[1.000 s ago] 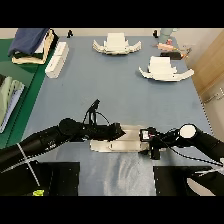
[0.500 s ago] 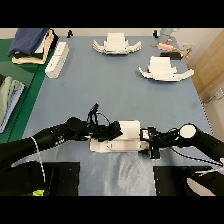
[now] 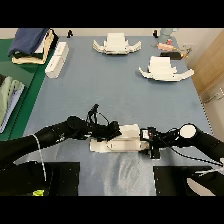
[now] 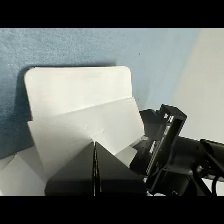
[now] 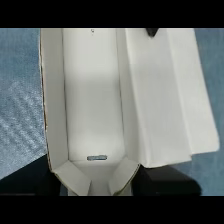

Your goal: Fold the box.

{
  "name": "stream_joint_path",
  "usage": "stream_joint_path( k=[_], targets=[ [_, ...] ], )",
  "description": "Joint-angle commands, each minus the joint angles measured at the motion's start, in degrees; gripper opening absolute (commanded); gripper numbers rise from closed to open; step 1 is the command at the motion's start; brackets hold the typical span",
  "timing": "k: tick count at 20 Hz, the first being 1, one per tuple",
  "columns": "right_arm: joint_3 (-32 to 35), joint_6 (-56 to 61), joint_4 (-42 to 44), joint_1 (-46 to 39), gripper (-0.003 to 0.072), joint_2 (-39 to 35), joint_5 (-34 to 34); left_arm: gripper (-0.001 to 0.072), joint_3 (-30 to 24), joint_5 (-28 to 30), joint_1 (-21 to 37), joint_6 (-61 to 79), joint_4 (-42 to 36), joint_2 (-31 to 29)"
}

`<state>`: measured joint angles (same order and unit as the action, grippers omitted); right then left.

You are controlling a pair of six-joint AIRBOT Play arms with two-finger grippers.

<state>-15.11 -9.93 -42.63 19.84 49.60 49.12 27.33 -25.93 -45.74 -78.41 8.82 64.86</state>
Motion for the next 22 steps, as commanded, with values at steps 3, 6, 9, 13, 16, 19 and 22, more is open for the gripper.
stream_joint_path(
  k=[3,6,9,13,16,19,22],
  targets=[
    [-0.04,0.00,-0.02,0.04,0.0512,-0.04,0.04,0.0016,0.90,-5.77,2.38,5.25,0.20,-3.17],
    [-0.04,0.00,-0.02,0.04,0.0512,-0.02,0.04,0.0016,1.05,-8.35,8.37,9.05,1.16,-12.31],
    [-0.04,0.00,-0.02,0.04,0.0512,-0.02,0.04,0.0016,1.05,-12.79,15.72,9.05,12.11,-22.51],
    [-0.04,0.00,-0.02,0.04,0.0512,-0.02,0.02,0.0016,1.05,-26.56,20.98,9.64,33.03,-30.77],
    [-0.04,0.00,-0.02,0.04,0.0512,-0.04,0.04,0.0016,1.05,-32.68,20.00,22.12,36.37,-32.11],
    [-0.04,0.00,-0.02,0.04,0.0512,-0.02,0.02,0.0016,1.03,-31.50,16.13,35.52,36.57,-31.98],
    [-0.04,0.00,-0.02,0.04,0.0512,-0.02,0.04,0.0019,-0.31,-29.90,14.40,57.05,33.29,-31.98]
  ],
)
